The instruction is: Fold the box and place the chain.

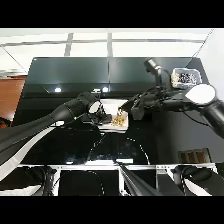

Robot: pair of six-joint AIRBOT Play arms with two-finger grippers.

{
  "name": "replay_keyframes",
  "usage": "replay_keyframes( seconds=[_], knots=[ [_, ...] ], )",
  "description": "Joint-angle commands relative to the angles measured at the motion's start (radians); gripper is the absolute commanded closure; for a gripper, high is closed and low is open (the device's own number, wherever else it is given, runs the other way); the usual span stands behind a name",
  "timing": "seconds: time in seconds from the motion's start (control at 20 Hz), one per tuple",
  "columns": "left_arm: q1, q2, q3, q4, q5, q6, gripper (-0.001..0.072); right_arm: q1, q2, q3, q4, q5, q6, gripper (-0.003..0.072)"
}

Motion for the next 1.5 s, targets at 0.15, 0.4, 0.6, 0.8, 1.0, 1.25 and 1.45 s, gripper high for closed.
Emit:
replay_keyframes(
  seconds=[0.15, 0.4, 0.6, 0.8, 1.0, 1.25, 1.45],
  knots=[
    [-0.001, 0.0, 0.001, 0.001, 0.007, 0.001, 0.0684, -0.067, -0.038, 0.012, -0.18, 0.029, 0.053, 0.0311],
    [-0.001, -0.001, 0.0, 0.005, 0.006, 0.003, 0.0684, -0.194, -0.012, 0.011, -0.204, 0.29, 0.08, 0.0312],
    [0.007, 0.001, 0.017, 0.008, -0.028, -0.007, 0.0658, -0.19, -0.012, 0.011, -0.201, 0.377, 0.081, 0.0312],
    [-0.021, 0.058, 0.018, 0.031, -0.041, -0.015, 0.0143, -0.22, -0.012, 0.011, -0.202, 0.378, 0.081, 0.0312],
    [-0.029, 0.268, -0.063, 0.175, -0.084, 0.102, 0.0143, -0.349, 0.003, 0.011, -0.202, 0.398, 0.094, 0.0312],
    [0.381, 0.587, -0.446, 0.014, 0.102, 0.263, 0.0143, -0.468, 0.01, 0.011, -0.201, 0.396, 0.1, 0.0312],
    [0.704, 0.563, -0.6, -0.889, -0.014, 1.486, 0.0143, -0.467, 0.01, 0.011, -0.182, 0.36, 0.101, 0.0313]
  ],
)
